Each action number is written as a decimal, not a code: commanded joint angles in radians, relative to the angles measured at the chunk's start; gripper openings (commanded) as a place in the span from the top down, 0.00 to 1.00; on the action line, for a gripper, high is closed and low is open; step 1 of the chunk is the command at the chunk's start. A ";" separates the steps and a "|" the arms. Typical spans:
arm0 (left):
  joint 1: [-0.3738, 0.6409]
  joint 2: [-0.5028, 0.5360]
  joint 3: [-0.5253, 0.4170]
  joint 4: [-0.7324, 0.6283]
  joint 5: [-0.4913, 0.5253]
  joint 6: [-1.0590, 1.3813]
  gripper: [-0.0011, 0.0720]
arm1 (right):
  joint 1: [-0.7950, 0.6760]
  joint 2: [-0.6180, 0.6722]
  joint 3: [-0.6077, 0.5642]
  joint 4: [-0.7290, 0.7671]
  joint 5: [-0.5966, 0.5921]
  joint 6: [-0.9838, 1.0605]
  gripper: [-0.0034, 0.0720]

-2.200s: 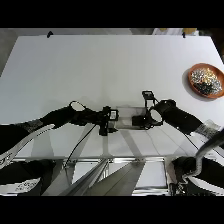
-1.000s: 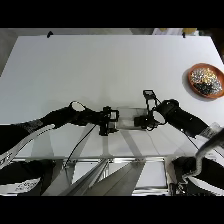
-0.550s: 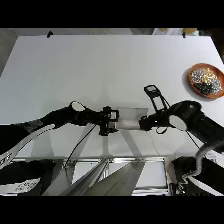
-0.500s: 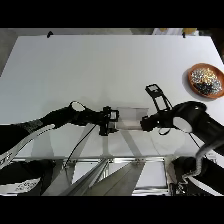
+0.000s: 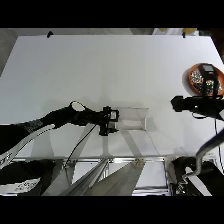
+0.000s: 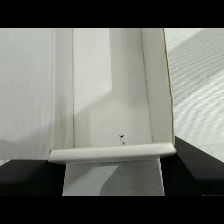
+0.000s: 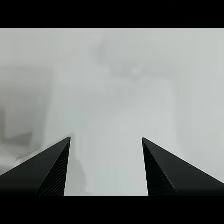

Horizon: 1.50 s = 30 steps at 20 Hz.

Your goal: Fold the box and place the chain.

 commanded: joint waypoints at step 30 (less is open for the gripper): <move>0.000 0.001 0.000 0.000 0.000 0.001 0.96 | -0.531 -0.730 0.444 -0.039 -0.163 -0.204 0.43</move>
